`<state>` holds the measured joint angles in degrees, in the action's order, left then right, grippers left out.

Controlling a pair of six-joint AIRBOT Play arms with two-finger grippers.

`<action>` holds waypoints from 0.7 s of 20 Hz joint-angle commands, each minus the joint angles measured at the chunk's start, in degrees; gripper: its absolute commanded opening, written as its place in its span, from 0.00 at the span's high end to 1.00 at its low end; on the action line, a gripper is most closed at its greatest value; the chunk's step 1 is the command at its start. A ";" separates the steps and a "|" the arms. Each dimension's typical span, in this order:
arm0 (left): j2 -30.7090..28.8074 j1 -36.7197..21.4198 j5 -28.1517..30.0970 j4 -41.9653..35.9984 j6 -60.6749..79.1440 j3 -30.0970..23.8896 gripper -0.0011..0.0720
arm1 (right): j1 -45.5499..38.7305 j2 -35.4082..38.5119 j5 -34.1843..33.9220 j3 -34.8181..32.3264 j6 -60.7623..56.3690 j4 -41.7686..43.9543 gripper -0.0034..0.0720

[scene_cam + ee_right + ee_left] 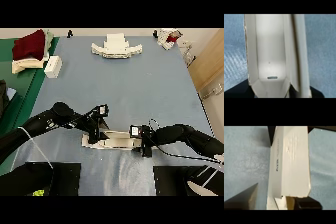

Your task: Fold the box.

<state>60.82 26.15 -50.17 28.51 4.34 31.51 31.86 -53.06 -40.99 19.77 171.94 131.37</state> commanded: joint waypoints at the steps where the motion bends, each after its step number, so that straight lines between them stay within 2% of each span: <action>1: -4.04 -1.88 -1.14 8.22 -16.28 0.04 0.25 | 0.02 0.02 0.02 0.04 -0.02 -0.04 0.23; 4: -11.67 -5.38 -8.00 19.06 -30.93 0.04 0.26 | 0.02 0.02 0.02 0.04 0.00 -0.07 0.23; 5: -14.40 -6.36 -10.84 21.09 -37.53 0.04 0.50 | 0.02 0.04 0.02 0.04 0.00 -0.07 0.23; 6: -16.87 -6.93 -14.03 22.01 -43.67 0.04 0.95 | 0.02 0.02 0.02 0.04 0.00 -0.07 0.23; 8: -19.58 -6.08 -19.04 19.93 -53.90 -0.04 0.97 | 0.02 0.02 0.02 0.04 -0.02 -0.07 0.23; 10: -19.47 -2.12 -19.87 12.00 -64.92 -0.13 0.97 | 0.02 0.02 0.02 0.04 0.00 -0.07 0.23; 12: -17.73 5.07 -13.49 5.03 -70.66 -0.09 0.97 | 0.02 0.02 0.02 0.04 0.00 -0.07 0.23; 14: -14.53 9.40 -4.13 3.65 -71.06 0.81 0.97 | 0.02 0.02 0.02 0.04 0.00 -0.09 0.23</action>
<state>44.25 29.82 -62.70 37.50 -58.13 31.68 31.86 -53.06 -40.99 19.77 171.94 131.31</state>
